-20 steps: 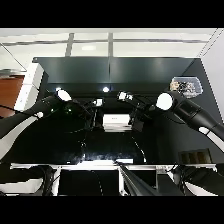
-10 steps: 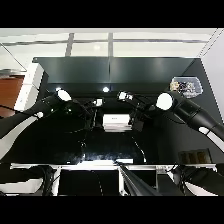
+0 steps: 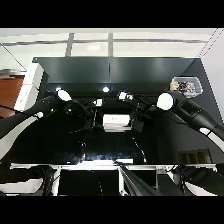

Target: Fold the box and place the chain.

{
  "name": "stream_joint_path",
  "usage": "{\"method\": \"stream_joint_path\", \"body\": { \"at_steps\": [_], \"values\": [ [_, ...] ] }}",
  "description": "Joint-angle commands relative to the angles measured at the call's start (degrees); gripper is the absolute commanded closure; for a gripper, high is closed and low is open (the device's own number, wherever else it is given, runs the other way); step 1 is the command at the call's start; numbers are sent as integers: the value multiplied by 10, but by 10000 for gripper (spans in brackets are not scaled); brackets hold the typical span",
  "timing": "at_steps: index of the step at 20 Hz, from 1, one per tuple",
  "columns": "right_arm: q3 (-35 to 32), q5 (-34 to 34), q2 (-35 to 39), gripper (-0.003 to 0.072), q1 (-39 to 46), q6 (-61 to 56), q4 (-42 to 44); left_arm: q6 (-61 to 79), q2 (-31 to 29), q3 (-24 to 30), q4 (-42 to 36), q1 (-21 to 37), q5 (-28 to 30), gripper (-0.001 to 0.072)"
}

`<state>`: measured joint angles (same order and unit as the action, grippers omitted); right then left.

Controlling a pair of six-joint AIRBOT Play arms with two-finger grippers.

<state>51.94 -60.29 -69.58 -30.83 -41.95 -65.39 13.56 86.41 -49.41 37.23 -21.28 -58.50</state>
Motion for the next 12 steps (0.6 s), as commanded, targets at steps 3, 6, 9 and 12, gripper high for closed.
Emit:
{"method": "stream_joint_path", "body": {
  "at_steps": [3,6,9,12],
  "values": [
    [1,-7,2,283,0,2,0,-1,0,0,0,0,0,210],
    [5,-7,2,284,0,1,2,-1,0,0,0,0,0,210],
    [14,-3,2,284,0,-7,2,-1,0,0,0,0,0,210],
    [14,-3,2,284,0,-9,4,-1,0,0,0,0,0,210]
  ]
}}
